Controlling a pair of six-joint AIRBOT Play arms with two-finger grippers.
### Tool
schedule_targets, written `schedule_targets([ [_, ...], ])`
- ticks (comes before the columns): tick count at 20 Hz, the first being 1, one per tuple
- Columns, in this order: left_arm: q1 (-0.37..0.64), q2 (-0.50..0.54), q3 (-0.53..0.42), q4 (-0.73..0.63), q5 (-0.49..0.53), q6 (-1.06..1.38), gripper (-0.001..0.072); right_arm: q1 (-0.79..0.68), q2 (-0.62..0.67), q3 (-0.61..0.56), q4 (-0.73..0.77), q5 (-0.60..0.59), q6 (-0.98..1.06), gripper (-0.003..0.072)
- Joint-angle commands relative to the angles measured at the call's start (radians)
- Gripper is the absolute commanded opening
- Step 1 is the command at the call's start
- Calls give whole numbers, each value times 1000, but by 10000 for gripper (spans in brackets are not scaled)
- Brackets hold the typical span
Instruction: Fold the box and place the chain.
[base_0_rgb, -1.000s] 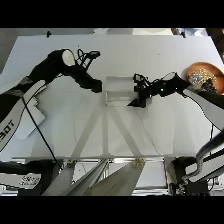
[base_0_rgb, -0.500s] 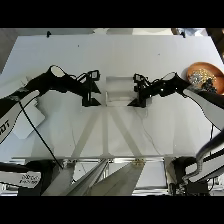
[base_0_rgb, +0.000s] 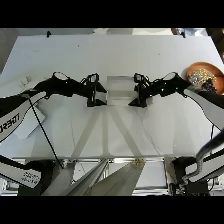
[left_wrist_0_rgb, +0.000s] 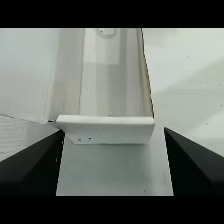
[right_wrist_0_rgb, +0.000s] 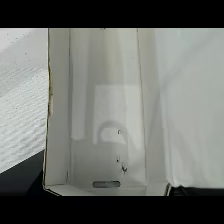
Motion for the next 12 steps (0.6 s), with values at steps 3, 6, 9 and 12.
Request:
schedule_targets([
  [3,1,-9,0,-31,31,22,701,1,0,0,0,1,-1,500],
  [6,3,-8,0,-24,35,6,701,1,0,0,0,1,-1,500],
  [9,19,-8,0,-8,-6,-8,699,1,0,0,0,1,-1,500],
  [12,46,-8,0,-12,-34,-32,698,1,0,0,0,1,-1,500],
])
